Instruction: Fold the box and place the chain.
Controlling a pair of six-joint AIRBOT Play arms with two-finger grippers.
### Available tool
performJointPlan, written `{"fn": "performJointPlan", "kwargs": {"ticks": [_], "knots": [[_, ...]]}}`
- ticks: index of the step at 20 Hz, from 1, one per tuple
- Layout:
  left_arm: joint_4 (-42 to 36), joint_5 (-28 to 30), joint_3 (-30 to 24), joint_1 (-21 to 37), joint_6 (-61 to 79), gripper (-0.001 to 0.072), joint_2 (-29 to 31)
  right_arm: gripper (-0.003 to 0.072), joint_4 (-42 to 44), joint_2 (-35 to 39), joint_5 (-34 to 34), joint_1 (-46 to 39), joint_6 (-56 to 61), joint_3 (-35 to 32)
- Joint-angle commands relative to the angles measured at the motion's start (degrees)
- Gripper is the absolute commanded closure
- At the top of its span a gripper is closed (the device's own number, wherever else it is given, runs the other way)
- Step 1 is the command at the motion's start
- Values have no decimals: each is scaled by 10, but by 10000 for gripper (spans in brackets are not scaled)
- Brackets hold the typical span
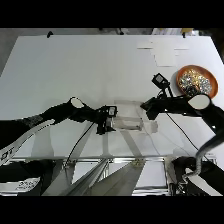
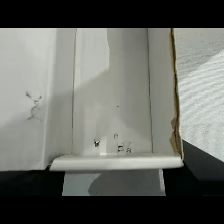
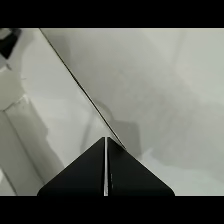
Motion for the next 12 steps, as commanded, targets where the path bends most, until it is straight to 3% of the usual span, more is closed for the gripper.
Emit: {"fn": "performJointPlan", "kwargs": {"ticks": [1,7,9,12], "knots": [[0,0,0,0,0,350,0,670,-71,53,93,0,-44,14],[0,-2,0,0,0,350,0,642,-189,69,134,13,-245,-15],[0,-2,0,0,0,350,0,546,-155,89,125,13,-325,-62],[0,-2,0,0,0,350,0,547,-61,94,71,13,-442,-126]]}}
